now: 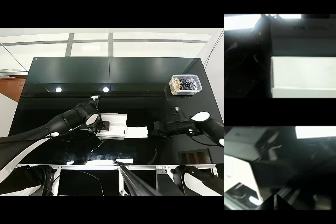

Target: Fold the box and place the chain.

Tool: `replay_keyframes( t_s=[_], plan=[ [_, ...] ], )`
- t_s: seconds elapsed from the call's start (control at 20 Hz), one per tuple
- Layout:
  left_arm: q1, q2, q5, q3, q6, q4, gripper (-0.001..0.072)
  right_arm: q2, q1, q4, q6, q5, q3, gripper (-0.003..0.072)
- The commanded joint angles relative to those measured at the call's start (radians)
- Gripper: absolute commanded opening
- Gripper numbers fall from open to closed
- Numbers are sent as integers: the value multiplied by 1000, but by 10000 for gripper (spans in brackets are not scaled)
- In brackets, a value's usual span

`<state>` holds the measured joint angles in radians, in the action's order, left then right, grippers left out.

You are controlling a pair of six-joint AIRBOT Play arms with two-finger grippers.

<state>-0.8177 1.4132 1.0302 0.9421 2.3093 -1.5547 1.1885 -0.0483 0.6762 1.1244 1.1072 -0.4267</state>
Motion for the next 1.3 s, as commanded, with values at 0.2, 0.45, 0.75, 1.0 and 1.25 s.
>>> replay_keyframes(
  t_s=[0.2,0.45,0.75,1.0,1.25],
  plan=[
    [0,0,0,0,-1,0,28,126,146,-274,-206,8,-61,297],
    [0,0,2,0,-1,0,28,126,180,-259,-215,119,-145,702],
    [0,0,2,0,-1,-1,28,126,331,-197,-52,24,-214,565],
    [0,0,0,0,-1,-1,28,126,516,105,277,-112,-341,565],
    [0,0,0,0,-2,-5,28,126,659,357,579,-163,-410,563]
  ],
)
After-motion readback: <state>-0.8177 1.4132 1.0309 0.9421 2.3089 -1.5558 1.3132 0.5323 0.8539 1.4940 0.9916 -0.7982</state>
